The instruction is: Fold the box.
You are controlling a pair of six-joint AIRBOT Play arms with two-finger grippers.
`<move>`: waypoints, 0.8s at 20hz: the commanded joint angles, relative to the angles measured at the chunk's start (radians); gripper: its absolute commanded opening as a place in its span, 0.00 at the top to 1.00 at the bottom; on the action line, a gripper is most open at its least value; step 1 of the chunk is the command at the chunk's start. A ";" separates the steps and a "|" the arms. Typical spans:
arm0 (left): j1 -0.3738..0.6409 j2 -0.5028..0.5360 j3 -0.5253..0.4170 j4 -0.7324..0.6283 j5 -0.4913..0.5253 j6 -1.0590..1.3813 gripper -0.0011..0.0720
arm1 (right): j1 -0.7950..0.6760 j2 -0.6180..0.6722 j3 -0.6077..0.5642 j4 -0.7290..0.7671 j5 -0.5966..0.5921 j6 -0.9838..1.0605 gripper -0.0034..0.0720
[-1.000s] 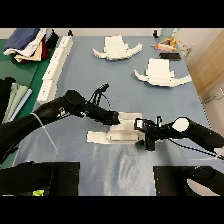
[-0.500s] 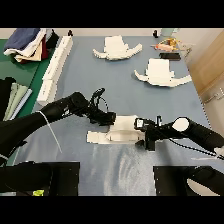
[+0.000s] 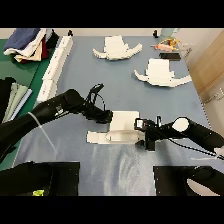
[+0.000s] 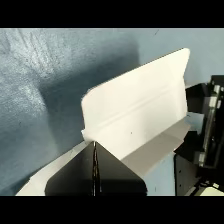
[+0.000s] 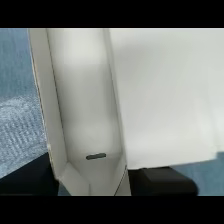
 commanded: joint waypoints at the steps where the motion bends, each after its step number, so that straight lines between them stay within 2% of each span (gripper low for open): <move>1: 0.030 0.164 0.001 0.107 -0.083 0.083 0.97 | 0.001 0.000 0.000 0.002 0.001 0.003 0.27; 3: 0.033 0.267 -0.003 0.209 -0.132 0.157 0.97 | 0.001 0.000 0.000 0.002 0.001 0.003 0.27; 5: 0.032 0.326 -0.014 0.237 -0.196 0.282 0.97 | 0.001 0.000 0.000 0.002 0.001 0.003 0.27; 8: 0.017 0.348 -0.026 0.235 -0.260 0.455 0.97 | 0.001 0.000 0.000 0.002 0.001 0.003 0.27; 11: -0.017 0.342 -0.050 0.245 -0.260 0.670 0.96 | 0.001 0.000 0.000 0.002 0.001 0.003 0.27; 12: -0.005 0.341 -0.060 0.233 -0.260 0.719 0.68 | 0.001 0.000 0.000 0.002 0.001 0.003 0.27; 13: 0.039 0.341 -0.082 0.221 -0.244 0.772 0.12 | 0.001 0.000 0.000 0.002 0.001 0.003 0.27; 14: 0.079 0.341 -0.117 0.220 -0.215 0.825 0.04 | 0.001 0.000 0.001 0.002 0.001 0.003 0.27; 16: 0.136 0.338 -0.195 0.214 -0.181 0.968 0.03 | 0.000 0.000 0.001 0.002 0.001 0.003 0.27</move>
